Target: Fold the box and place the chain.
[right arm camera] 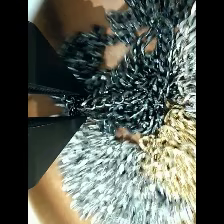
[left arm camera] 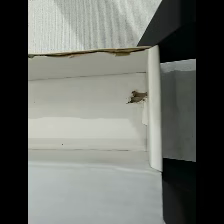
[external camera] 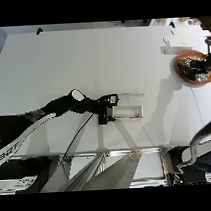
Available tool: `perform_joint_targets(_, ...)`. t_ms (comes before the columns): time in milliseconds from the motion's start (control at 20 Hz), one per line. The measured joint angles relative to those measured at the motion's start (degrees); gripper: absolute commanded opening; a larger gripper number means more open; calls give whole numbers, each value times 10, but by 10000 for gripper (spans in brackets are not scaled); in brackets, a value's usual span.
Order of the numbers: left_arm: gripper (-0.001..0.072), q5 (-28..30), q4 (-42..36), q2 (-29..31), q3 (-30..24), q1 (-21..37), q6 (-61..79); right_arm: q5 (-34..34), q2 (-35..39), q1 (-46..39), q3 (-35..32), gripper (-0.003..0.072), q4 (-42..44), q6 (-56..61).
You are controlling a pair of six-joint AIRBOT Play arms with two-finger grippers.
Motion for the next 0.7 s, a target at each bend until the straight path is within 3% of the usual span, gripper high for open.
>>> perform_joint_targets(400,276,0,0,0,0,0,0,49,162,0,0,17,21,-31)
perform_joint_targets(700,276,0,0,0,0,0,0,104,238,1,0,17,128,-46)
